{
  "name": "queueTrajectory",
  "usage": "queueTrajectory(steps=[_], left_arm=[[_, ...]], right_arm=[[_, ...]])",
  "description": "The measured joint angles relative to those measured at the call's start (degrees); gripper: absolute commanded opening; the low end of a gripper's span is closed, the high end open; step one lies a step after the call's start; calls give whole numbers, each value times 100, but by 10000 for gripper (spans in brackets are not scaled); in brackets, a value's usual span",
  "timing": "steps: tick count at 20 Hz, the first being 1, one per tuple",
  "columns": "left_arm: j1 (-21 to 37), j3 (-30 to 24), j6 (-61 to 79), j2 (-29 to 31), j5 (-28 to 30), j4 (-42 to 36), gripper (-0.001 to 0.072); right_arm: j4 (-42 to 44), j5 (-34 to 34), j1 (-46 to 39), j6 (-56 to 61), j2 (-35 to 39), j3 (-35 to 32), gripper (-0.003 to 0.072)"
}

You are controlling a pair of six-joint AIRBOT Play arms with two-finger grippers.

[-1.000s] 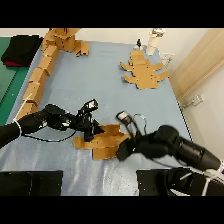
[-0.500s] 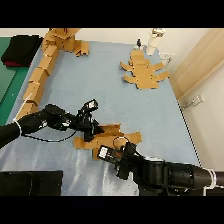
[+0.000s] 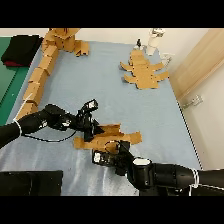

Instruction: Fold the box.

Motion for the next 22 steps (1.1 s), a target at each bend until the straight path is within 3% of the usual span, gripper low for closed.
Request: queueTrajectory(steps=[9,11,16,22], left_arm=[[0,0,0,0,0,0,12],[0,0,2,0,0,-2,12],[0,0,2,0,0,-2,12],[0,0,2,0,-2,0,12]], right_arm=[[-566,-284,0,396,181,299,444],[-643,-334,0,446,216,315,720],[-372,-415,-337,205,389,326,720],[855,146,-1528,-1961,669,232,720]])
